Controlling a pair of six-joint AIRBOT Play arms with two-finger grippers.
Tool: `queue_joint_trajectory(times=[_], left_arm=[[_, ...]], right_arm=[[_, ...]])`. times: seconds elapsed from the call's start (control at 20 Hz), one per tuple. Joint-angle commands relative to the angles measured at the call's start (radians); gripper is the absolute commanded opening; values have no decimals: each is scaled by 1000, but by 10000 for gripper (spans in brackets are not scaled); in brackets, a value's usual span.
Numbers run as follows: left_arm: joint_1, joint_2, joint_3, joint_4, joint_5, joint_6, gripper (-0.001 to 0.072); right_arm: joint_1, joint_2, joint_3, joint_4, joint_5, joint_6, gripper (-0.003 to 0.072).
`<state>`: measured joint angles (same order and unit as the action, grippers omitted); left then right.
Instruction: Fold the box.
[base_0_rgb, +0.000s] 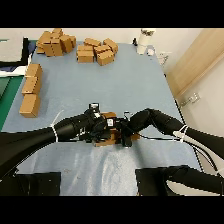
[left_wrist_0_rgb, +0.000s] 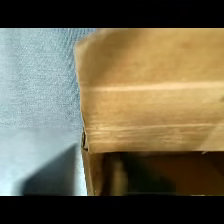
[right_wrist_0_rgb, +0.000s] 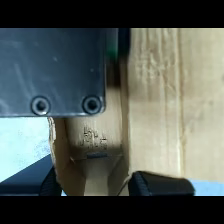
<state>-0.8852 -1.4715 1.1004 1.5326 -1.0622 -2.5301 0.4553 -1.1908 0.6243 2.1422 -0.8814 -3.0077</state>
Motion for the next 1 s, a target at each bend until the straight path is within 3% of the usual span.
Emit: queue_joint_trajectory(times=[0.0,0.4,0.45,0.5,0.55,0.95], left_arm=[[0,-5,2,2,13,2,10],[0,-4,2,-23,39,2,12],[0,-2,2,-45,38,4,59],[2,2,2,-74,39,4,387],[4,5,8,-99,31,-2,609],[95,5,118,-226,-194,64,589]], right_arm=[[0,0,0,0,0,0,441],[0,0,0,0,0,0,442],[0,0,0,0,0,0,441],[0,0,0,0,0,0,441],[0,0,0,0,0,0,441],[0,0,0,0,0,0,441]])
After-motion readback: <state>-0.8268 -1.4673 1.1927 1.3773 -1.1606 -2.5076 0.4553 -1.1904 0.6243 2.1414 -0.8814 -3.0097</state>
